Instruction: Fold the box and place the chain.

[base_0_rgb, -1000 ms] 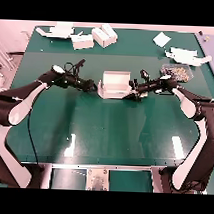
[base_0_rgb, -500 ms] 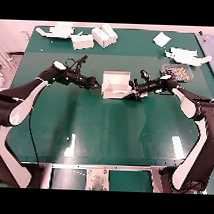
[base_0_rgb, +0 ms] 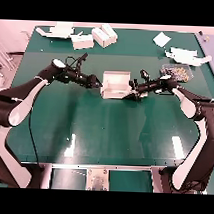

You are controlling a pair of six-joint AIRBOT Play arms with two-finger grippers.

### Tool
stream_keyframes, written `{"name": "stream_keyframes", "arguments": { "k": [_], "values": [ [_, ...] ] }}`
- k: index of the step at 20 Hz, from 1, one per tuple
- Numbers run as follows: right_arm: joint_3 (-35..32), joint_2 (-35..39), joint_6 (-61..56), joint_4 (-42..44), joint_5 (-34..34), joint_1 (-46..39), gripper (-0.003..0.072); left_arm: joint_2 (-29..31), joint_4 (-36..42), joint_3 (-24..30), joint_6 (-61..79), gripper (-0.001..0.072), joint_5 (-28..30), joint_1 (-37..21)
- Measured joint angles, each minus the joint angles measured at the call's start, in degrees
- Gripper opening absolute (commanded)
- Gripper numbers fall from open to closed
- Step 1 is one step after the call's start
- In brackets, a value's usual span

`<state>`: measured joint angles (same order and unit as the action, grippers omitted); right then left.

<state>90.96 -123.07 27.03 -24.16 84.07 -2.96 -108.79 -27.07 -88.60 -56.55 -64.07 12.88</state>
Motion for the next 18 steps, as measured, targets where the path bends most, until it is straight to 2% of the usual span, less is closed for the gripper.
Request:
{"name": "stream_keyframes", "arguments": {
  "k": [10,18],
  "values": [
    [0.0,0.0,0.0,0.0,0.0,0.0,0.0587,0.1,-1.0,-0.5,-1.9,0.0315,2.2,2.1],
    [0.0,0.0,0.0,0.0,0.0,0.0,0.0587,0.3,-11.7,-4.9,-10.8,0.0315,3.3,5.2]
  ]
}}
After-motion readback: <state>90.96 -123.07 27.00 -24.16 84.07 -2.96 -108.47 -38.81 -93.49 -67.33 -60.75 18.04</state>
